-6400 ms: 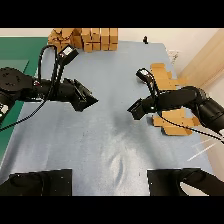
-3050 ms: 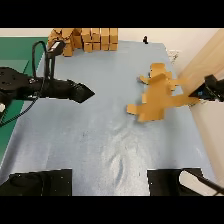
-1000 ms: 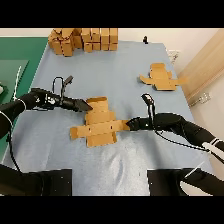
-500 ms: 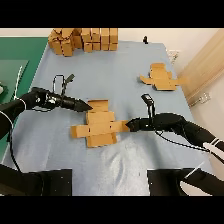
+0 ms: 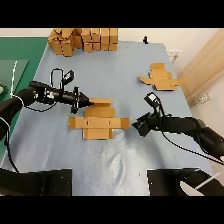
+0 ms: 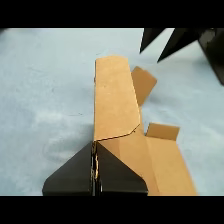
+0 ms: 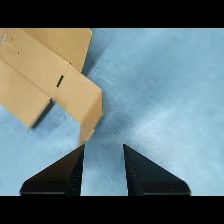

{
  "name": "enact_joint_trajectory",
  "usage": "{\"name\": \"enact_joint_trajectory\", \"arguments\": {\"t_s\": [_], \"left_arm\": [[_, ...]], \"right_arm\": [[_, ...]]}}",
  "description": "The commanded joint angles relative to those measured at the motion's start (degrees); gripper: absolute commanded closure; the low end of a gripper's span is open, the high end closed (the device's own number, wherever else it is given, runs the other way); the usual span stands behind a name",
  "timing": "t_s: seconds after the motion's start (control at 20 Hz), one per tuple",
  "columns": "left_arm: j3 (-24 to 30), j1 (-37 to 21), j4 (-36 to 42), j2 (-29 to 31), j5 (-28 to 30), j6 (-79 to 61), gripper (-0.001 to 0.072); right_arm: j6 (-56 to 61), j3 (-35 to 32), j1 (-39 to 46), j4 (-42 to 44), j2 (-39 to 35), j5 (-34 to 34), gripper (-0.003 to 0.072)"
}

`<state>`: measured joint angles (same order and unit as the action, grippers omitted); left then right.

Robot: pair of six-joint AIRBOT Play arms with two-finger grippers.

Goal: Fold the box.

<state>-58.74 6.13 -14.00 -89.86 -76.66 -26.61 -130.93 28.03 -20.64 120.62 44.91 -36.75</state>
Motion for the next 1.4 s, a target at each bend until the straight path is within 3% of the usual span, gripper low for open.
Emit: {"name": "enact_joint_trajectory", "arguments": {"t_s": [0.0, 0.1, 0.25, 0.4, 0.5, 0.55, 0.65, 0.75, 0.95, 1.35], "left_arm": [[1.6, 0.9, 0.8, 0.9, 3.0, -11.6, 0.0705], [4.6, 1.3, 3.8, 1.0, 4.3, -16.3, 0.0704], [8.8, 1.3, 8.8, 0.9, 5.1, -20.8, 0.0704], [10.6, 1.3, 11.5, 0.9, 4.4, -21.9, 0.0703], [10.6, 1.3, 11.4, 0.9, 2.8, -21.6, 0.0702], [10.6, 1.3, 11.3, 0.9, 2.6, -21.6, 0.0701], [10.6, 1.3, 11.0, 0.9, 2.7, -21.6, 0.0699], [10.6, 1.3, 10.5, 0.9, 3.2, -21.6, 0.0697], [10.6, 1.3, 8.1, 0.5, 4.7, -21.4, 0.0696], [10.6, 1.3, 8.0, 0.5, 4.7, -21.4, 0.0695]], "right_arm": [[-9.9, 0.1, -2.7, -9.2, -8.6, -5.6, 0.0295], [-16.3, 0.1, -7.7, -9.2, -11.6, -8.4, 0.0295], [-16.2, 0.0, -16.9, -9.9, -10.4, -8.8, 0.0295], [-15.2, 0.0, -24.7, -13.2, -2.3, -6.7, 0.0295], [-14.6, 0.0, -28.2, -14.4, 4.4, -1.4, 0.0292], [-13.8, 0.0, -29.3, -14.8, 7.6, 2.8, 0.0213], [-11.6, 0.1, -30.1, -14.8, 12.9, 10.9, 0.0155], [-11.6, 1.5, -30.2, -14.8, 16.2, 14.6, 0.0155], [-11.6, 4.8, -30.2, -14.8, 18.5, 16.0, 0.0155], [-11.6, 5.0, -30.2, -14.8, 20.7, 16.2, 0.0155]]}}
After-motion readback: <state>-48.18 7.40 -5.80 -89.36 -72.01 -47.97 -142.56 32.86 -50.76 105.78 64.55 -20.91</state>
